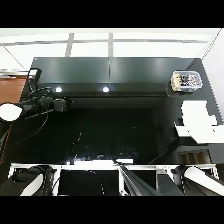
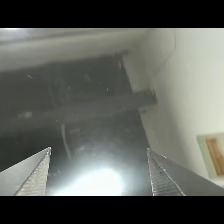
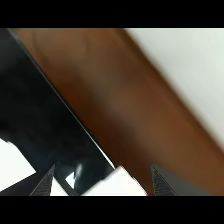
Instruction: Fold the box and place the chain.
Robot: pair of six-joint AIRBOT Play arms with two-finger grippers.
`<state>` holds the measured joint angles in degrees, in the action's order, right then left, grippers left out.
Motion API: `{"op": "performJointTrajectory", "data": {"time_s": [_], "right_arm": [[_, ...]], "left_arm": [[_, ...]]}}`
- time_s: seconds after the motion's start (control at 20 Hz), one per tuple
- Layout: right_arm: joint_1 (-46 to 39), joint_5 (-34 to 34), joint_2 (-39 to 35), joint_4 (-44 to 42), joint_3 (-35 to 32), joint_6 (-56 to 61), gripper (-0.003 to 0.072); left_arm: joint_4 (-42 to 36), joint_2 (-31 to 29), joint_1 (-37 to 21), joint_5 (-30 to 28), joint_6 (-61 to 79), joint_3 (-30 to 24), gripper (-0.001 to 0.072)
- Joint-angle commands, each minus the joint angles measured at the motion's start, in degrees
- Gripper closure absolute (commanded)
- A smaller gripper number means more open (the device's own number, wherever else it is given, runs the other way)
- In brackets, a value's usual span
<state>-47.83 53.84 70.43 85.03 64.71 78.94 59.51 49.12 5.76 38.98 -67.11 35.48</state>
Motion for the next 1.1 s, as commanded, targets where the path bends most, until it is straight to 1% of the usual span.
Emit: {"op": "performJointTrajectory", "data": {"time_s": [0.0, 0.05, 0.1, 0.25, 0.45, 0.5, 0.55, 0.6, 0.7, 0.75, 0.8, 0.85, 0.9, 0.95, 1.05], "right_arm": [[-8.3, 8.4, 7.5, -8.8, 1.2, -10.2, -0.0023], [-9.0, 9.8, 9.8, -10.3, 2.1, -14.7, -0.0022], [-9.0, 12.1, 12.3, -9.6, 3.4, -19.0, -0.0022], [-8.8, 16.5, 18.1, -9.2, 4.5, -25.9, -0.0023], [-8.8, 14.6, 21.0, -8.9, 4.5, -30.3, -0.0022], [-8.8, 14.1, 21.0, -9.0, 4.5, -31.2, -0.0003], [-8.8, 14.0, 21.0, -9.0, 4.7, -31.3, 0.0109], [-8.8, 14.0, 21.0, -9.2, 5.0, -31.3, 0.0116], [-8.8, 14.8, 21.0, -9.9, 5.7, -31.4, 0.0213], [-8.8, 15.5, 20.9, -10.1, 6.0, -31.4, 0.0228], [-8.8, 16.8, 20.8, -10.1, 6.0, -31.5, 0.0417], [-8.8, 18.4, 20.8, -10.1, 6.0, -32.3, 0.0521], [-8.8, 21.2, 20.8, -10.5, 6.0, -33.6, 0.0644], [-8.8, 23.8, 20.7, -12.0, 6.0, -34.7, 0.0668], [-8.8, 26.7, 20.2, -16.7, 6.0, -34.7, 0.0669]], "left_arm": [[4.7, 1.9, 2.6, 1.6, -5.4, 1.9, -0.0004], [4.7, 1.8, 3.1, 1.8, -5.4, 1.8, -0.0004], [4.7, 1.9, 3.5, 1.8, -5.4, 1.8, -0.0003], [4.5, 1.9, 4.1, 1.5, -5.4, 1.8, -0.0003], [4.5, 1.9, 4.1, 1.6, -5.4, 1.8, 0.0001], [4.5, 1.9, 4.1, 1.6, -5.4, 1.8, 0.0001], [4.5, 1.9, 4.1, 1.6, -5.4, 1.8, 0.0001], [4.5, 1.9, 4.1, 1.6, -5.4, 1.8, 0.0001], [4.5, 1.9, 4.1, 1.6, -5.4, 1.8, 0.0001], [4.5, 1.9, 4.1, 1.7, -5.4, 1.8, 0.0001], [4.5, 1.9, 4.1, 1.8, -5.4, 1.8, 0.0002], [4.5, 1.9, 4.1, 1.8, -5.4, 1.8, 0.0002], [4.5, 1.9, 4.1, 1.8, -5.4, 1.8, 0.0002], [4.5, 1.9, 4.1, 1.8, -5.4, 1.8, 0.0002], [4.6, 1.9, 4.1, 1.7, -5.3, 1.8, 0.0002]]}}
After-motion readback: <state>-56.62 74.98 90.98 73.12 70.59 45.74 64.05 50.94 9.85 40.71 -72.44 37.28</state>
